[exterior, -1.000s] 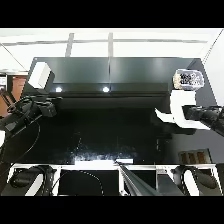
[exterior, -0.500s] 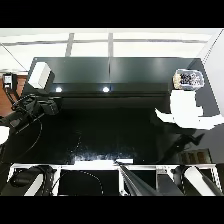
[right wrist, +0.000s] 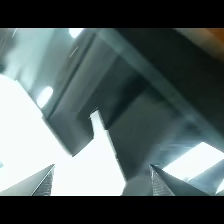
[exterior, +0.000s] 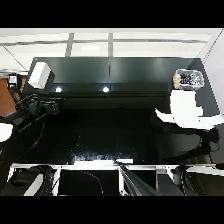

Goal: Fold the box and place the chain.

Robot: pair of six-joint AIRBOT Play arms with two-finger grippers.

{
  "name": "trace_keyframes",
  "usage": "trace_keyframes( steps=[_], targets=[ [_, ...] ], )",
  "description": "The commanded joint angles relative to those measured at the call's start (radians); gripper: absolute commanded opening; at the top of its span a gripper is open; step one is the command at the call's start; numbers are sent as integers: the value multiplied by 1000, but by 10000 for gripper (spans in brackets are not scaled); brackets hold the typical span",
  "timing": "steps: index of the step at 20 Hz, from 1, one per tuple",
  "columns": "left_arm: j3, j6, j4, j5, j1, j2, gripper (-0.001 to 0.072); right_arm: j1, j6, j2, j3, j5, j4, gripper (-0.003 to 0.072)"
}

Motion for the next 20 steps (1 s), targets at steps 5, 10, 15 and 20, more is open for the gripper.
trace_keyframes(
  steps=[5,10,15,20],
  targets=[
    [0,-8,0,-3,0,-29,707,106,-121,-180,113,159,-48,567],
    [0,-8,0,-2,0,-29,707,156,-121,-182,134,143,-71,400],
    [0,-8,0,-3,0,-29,707,188,-121,-182,134,171,-68,131],
    [0,-9,0,-4,0,-29,706,224,-175,-136,113,232,1,43]
  ],
)
